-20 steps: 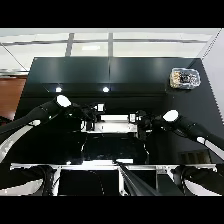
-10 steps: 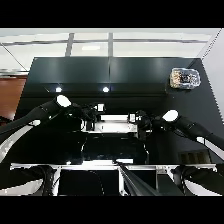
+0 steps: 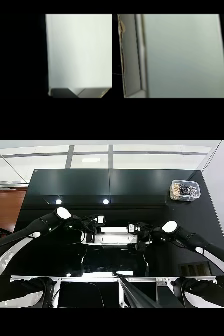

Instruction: Fold the box and place the chain.

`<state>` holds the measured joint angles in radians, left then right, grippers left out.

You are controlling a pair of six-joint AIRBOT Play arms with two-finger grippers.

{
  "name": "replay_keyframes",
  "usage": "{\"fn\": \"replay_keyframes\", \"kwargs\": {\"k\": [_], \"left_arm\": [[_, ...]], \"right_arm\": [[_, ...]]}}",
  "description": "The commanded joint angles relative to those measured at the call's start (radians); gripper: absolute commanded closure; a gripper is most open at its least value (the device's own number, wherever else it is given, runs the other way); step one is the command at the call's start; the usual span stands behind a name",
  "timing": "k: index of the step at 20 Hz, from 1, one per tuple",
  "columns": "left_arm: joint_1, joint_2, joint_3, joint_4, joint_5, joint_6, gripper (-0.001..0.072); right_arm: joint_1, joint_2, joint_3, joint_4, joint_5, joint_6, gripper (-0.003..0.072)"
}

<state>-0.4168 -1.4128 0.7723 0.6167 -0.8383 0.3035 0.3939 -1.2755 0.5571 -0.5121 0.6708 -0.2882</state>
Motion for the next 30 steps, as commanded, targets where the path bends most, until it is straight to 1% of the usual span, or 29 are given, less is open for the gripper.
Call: {"fn": "replay_keyframes", "kwargs": {"k": [1,4,16,17,18,19,23,24,25,26,27,28,29,30], "left_arm": [[0.0,0.0,0.001,0.0,0.0,0.0,0.0683],[0.0,0.0,0.001,0.0,0.0,0.0,0.0683],[0.0,0.0,0.001,0.0,0.0,0.0,0.0683],[0.0,0.0,0.001,0.0,0.0,0.0,0.0683],[0.0,0.0,0.001,0.0,0.0,0.0,0.0683],[0.0,0.0,0.001,0.0,0.0,0.0,0.0683],[0.0,0.0,0.002,0.0,-0.001,-0.009,0.0683],[0.0,0.0,0.002,0.0,-0.002,-0.048,0.0681],[0.0,0.003,0.003,0.001,-0.002,-0.084,0.0648],[0.0,0.011,0.003,0.001,-0.003,-0.116,0.0464],[0.0,0.025,0.003,0.002,-0.008,-0.133,0.039],[0.002,0.047,0.003,0.008,-0.02,-0.133,0.0391],[0.002,0.074,0.003,0.027,-0.029,-0.137,0.0325],[0.002,0.112,0.003,0.092,-0.025,-0.19,0.0166]], "right_arm": [[0.004,-0.004,0.004,-0.014,0.002,0.011,-0.0026],[0.023,-0.006,0.004,-0.047,0.001,0.016,-0.0026],[0.024,-0.006,0.004,-0.046,-0.003,0.022,-0.0024],[0.024,-0.006,0.004,-0.046,-0.003,0.022,0.0037],[0.024,-0.006,0.004,-0.046,-0.003,0.022,0.0117],[0.024,-0.006,0.004,-0.046,-0.003,0.022,0.0216],[0.024,-0.006,0.004,-0.046,-0.003,0.022,0.0214],[0.024,-0.006,0.004,-0.046,-0.003,0.022,0.0214],[0.024,-0.006,0.004,-0.046,-0.003,0.022,0.0214],[0.024,-0.006,0.004,-0.046,-0.003,0.022,0.0214],[0.024,-0.006,0.004,-0.046,-0.002,0.022,0.0214],[0.024,-0.006,0.004,-0.046,-0.002,0.022,0.0214],[0.024,-0.006,0.004,-0.046,-0.002,0.022,0.0214],[0.024,-0.006,0.004,-0.046,-0.002,0.022,0.0214]]}}
